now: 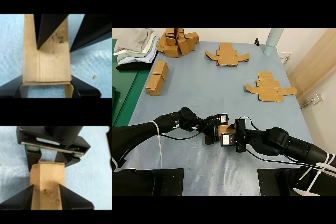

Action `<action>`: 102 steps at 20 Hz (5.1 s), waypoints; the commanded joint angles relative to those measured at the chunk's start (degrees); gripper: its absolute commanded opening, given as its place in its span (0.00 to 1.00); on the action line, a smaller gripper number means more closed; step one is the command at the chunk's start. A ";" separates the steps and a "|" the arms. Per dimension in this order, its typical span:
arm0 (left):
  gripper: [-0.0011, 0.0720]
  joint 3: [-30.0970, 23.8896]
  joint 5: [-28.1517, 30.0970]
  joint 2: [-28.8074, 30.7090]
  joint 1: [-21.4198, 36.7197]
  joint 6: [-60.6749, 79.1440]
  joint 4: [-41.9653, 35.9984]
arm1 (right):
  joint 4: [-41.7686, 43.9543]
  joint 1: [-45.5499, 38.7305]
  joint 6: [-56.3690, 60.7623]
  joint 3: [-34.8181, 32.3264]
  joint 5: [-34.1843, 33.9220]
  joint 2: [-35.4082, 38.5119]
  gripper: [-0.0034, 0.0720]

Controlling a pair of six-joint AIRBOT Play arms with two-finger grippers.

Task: Fold the box.

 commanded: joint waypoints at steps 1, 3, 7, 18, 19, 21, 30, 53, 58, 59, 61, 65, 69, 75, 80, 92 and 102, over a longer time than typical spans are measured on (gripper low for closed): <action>0.74 0.00 -0.07 0.07 0.02 0.07 0.02 | -0.68 0.07 0.02 -0.02 0.00 -0.02 0.62; 0.74 0.00 -0.07 0.04 0.02 0.07 0.02 | -0.68 0.07 0.00 -0.02 0.00 0.00 0.54; 0.74 0.00 -0.07 0.04 0.02 0.07 0.02 | -0.61 0.09 0.00 0.00 0.02 0.02 0.53; 0.74 0.00 -0.07 0.04 0.02 0.07 0.02 | -0.61 0.07 -0.02 -0.02 -0.26 4.04 0.49; 0.74 0.00 -0.07 0.04 0.02 0.07 0.02 | -0.61 0.07 0.00 -0.02 -0.39 4.37 0.49; 0.74 -0.02 -0.07 0.07 0.02 0.07 0.02 | -0.52 0.07 0.00 -0.02 -0.83 4.68 0.50; 0.74 0.00 -0.07 0.04 0.02 0.07 0.02 | 0.66 0.07 0.00 0.00 -1.20 5.84 0.56; 0.74 0.00 -0.07 0.07 0.02 0.07 0.02 | -1.09 0.00 0.02 -0.04 0.22 0.96 0.64; 0.74 0.00 -0.07 0.07 0.02 0.07 0.02 | -0.44 0.02 0.24 -0.04 -0.42 0.96 0.41; 0.74 0.00 -0.07 0.04 0.02 0.07 0.02 | -0.33 0.04 0.33 -0.04 -0.76 0.96 0.41; 0.74 0.00 -0.07 0.04 0.02 0.07 0.02 | -0.33 0.07 0.68 -0.07 -1.31 0.96 0.33; 0.74 0.00 -0.07 0.04 0.02 0.07 0.02 | -0.35 0.07 0.68 -0.04 -1.27 1.42 0.33; 0.74 0.00 -0.07 0.04 0.02 0.07 0.02 | -0.07 0.07 0.68 -0.02 -1.81 3.26 0.35; 0.74 0.00 -0.07 0.04 0.02 0.07 0.02 | 0.96 0.07 0.66 0.00 -2.12 4.28 0.35; 0.74 0.00 -0.07 0.04 0.02 0.07 0.02 | 1.11 0.07 0.66 0.04 -2.10 4.55 0.35; 0.74 0.00 -0.07 0.04 0.02 0.07 0.02 | 0.87 0.02 0.66 0.04 -2.14 6.03 0.52; 0.74 0.00 -0.07 0.04 0.02 0.07 0.02 | -1.55 -0.20 0.66 0.57 -1.22 4.28 0.69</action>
